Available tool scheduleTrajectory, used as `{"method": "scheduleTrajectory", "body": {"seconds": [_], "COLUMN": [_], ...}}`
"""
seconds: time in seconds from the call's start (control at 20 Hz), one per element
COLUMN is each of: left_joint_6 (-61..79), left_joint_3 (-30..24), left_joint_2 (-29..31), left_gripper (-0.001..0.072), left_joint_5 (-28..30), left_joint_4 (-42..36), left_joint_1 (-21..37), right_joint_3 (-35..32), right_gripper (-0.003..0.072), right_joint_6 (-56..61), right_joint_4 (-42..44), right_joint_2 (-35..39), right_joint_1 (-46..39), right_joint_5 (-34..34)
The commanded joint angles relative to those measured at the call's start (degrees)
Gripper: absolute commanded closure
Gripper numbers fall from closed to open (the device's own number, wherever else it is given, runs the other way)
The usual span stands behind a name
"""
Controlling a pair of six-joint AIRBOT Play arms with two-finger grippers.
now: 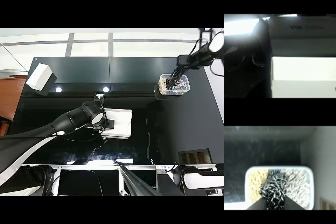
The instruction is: Fold the box and place the chain.
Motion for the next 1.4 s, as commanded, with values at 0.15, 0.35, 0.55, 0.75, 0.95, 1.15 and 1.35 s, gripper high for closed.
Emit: {"method": "scheduleTrajectory", "body": {"seconds": [0.15, 0.35, 0.55, 0.75, 0.95, 1.15, 1.35], "left_joint_6": [0.0, 0.0, 0.0, 0.0, 0.0, 0.0, 0.0], "left_joint_3": [0.0, 0.0, 0.0, 0.0, 0.0, 0.0, 0.0], "left_joint_2": [0.0, 0.0, 0.0, 0.0, 0.0, 0.0, 0.0], "left_gripper": [0.068, 0.0679, 0.068, 0.068, 0.0679, 0.0679, 0.0679], "left_joint_5": [0.1, 0.1, 0.2, 0.2, 0.2, 0.2, 0.2], "left_joint_4": [-1.1, -1.1, -1.1, -1.1, -1.1, -1.1, -1.1], "left_joint_1": [0.0, 0.0, 0.0, 0.0, 0.0, 0.0, 0.0], "right_joint_3": [-0.8, -0.7, 1.1, 1.1, 1.1, 1.2, 1.2], "right_gripper": [0.0657, 0.0497, 0.0203, 0.0222, 0.0223, 0.0592, 0.0657], "right_joint_6": [4.7, 5.6, 3.3, 1.9, 4.1, 9.2, 5.7], "right_joint_4": [0.8, 1.5, 2.0, 5.9, 6.2, 2.3, 2.5], "right_joint_2": [-9.0, -10.6, -10.1, -10.8, -14.8, -16.2, -14.2], "right_joint_1": [-0.2, -0.3, -0.8, -0.8, -0.8, -1.0, -1.1], "right_joint_5": [-1.1, -2.1, 0.7, 0.5, 0.3, -2.6, -3.1]}}
